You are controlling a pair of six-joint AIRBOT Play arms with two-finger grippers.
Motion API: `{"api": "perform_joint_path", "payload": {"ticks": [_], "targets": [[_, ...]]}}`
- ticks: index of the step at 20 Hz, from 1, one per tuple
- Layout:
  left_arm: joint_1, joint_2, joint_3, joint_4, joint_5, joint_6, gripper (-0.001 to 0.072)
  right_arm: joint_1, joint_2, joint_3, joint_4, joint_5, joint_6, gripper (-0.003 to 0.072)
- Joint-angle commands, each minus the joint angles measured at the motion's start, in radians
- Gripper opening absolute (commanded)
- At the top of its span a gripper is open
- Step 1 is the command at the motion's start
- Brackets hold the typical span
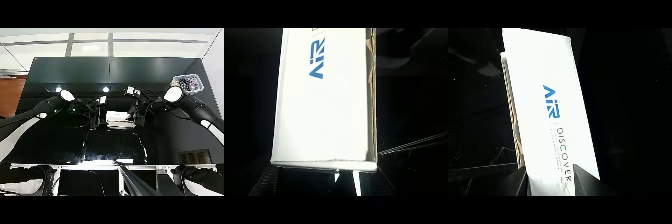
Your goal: Fold the box and place the chain.
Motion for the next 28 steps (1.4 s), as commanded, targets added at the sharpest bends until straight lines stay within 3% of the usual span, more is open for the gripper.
{"api": "perform_joint_path", "payload": {"ticks": [1, 7, 9, 28], "targets": [[0.000, 0.000, 0.000, 0.000, 0.002, 0.000, 0.0358, 0.001, -0.001, -0.001, 0.000, 0.007, 0.001, 0.0318], [0.000, 0.000, 0.000, 0.000, 0.002, 0.000, 0.0358, 0.000, -0.001, 0.000, -0.001, 0.006, 0.001, 0.0320], [0.000, 0.000, 0.000, 0.000, 0.002, 0.000, 0.0358, 0.000, -0.001, 0.000, -0.002, 0.006, 0.001, 0.0380], [0.000, 0.000, 0.000, 0.000, 0.002, 0.000, 0.0358, 0.001, -0.006, -0.037, -0.030, 0.011, 0.018, 0.0376]]}}
